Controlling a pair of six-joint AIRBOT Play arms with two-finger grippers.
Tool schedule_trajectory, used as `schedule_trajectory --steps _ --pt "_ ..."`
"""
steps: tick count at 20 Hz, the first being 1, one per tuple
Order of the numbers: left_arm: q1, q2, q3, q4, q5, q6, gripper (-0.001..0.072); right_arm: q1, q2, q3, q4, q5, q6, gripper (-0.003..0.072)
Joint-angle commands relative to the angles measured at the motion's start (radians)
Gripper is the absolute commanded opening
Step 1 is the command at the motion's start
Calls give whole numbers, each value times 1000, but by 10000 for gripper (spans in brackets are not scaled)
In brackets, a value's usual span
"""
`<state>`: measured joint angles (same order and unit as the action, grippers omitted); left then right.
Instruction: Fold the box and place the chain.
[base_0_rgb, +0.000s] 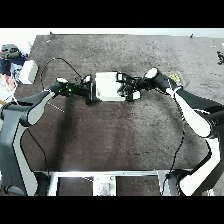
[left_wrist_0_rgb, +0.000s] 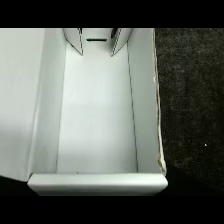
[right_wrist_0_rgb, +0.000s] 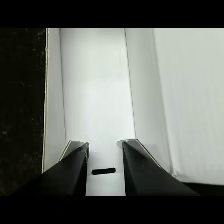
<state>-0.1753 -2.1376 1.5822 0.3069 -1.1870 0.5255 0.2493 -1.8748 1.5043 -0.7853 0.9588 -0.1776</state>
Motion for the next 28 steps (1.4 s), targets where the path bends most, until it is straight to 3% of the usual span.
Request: schedule_trajectory --steps 1,2,7,8,9,13,17,18,22,23,24,28 --pt "0 0 1 0 1 -1 466 6 -13 0 8 2 -14 319" --pt "0 0 1 0 1 -1 466 6 -19 0 5 1 -14 415" --pt "0 0 1 0 1 -1 466 5 -26 0 1 -24 -14 442" --pt "0 0 1 0 1 -1 466 4 -26 0 0 -34 -14 674" --pt "0 0 1 0 1 -1 466 3 -26 0 0 -37 -14 708" --pt "0 0 1 0 1 -1 466 3 -26 0 -3 -60 -14 702" --pt "0 0 1 0 1 -1 466 0 -2 0 -63 -58 62 215" --pt "0 0 1 0 1 -1 466 -1 13 0 -114 -58 128 149" --pt "0 0 1 0 1 -1 465 -42 74 0 -264 12 457 150" --pt "0 0 1 0 1 -1 466 -63 90 0 -273 42 516 52" --pt "0 0 1 0 1 -1 466 -89 106 0 -269 63 591 13" --pt "0 0 1 0 1 -1 466 -204 146 0 -246 87 983 13"
